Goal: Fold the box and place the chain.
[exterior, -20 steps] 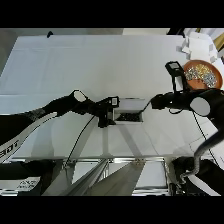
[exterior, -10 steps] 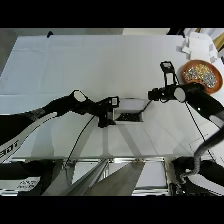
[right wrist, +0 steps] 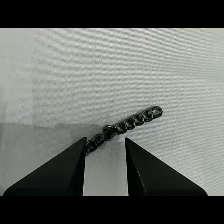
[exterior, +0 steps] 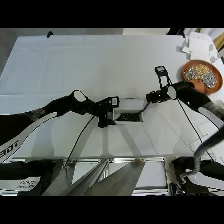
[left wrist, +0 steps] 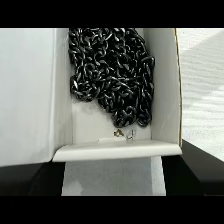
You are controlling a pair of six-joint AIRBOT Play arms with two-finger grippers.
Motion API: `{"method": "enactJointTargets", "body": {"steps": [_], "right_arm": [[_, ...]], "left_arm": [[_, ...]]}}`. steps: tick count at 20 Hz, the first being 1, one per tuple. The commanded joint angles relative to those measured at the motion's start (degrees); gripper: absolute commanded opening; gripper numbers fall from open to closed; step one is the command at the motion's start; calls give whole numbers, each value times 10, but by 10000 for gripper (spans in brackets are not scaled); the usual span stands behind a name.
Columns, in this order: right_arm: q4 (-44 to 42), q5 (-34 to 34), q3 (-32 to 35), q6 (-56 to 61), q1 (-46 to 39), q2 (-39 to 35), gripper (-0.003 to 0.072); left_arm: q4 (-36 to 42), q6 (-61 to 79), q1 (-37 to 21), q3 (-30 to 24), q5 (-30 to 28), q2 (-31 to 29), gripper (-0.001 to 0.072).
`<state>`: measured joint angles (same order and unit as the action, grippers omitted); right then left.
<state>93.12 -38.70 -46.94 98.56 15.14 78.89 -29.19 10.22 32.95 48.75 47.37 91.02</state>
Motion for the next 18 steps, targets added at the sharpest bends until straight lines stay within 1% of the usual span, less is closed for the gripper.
{"method": "enactJointTargets", "body": {"steps": [1, 2, 4, 7, 8, 9, 12, 13, 15, 18], "right_arm": [[1, 5, -1, 2, 0, 8, 267], [1, 7, -1, 2, 0, 8, 221], [1, 7, -1, 2, 0, 10, 166], [1, -2, -1, 2, 0, 14, 148], [1, -5, -1, 2, 0, 14, 71], [1, -10, -1, 2, 0, 14, 34], [1, -18, -1, 1, 0, 14, 31], [1, -26, -1, -3, 0, 14, 13], [1, -58, -1, -23, 0, 8, 13], [0, -94, -1, -41, 0, -32, 12]], "left_arm": [[0, 0, 0, 0, 0, 0, 310], [0, 0, 0, 0, 0, 0, 310], [0, 0, 0, 0, 0, 0, 310], [0, 0, 0, 0, 0, 0, 310], [0, 0, 0, 0, 0, 0, 310], [0, 0, 0, 0, 0, 0, 310], [0, 0, 0, 0, 0, 0, 310], [0, 0, 0, 0, 0, 0, 310], [0, 0, 0, 0, 0, 0, 310], [0, 0, 0, 0, 0, 0, 310]]}}
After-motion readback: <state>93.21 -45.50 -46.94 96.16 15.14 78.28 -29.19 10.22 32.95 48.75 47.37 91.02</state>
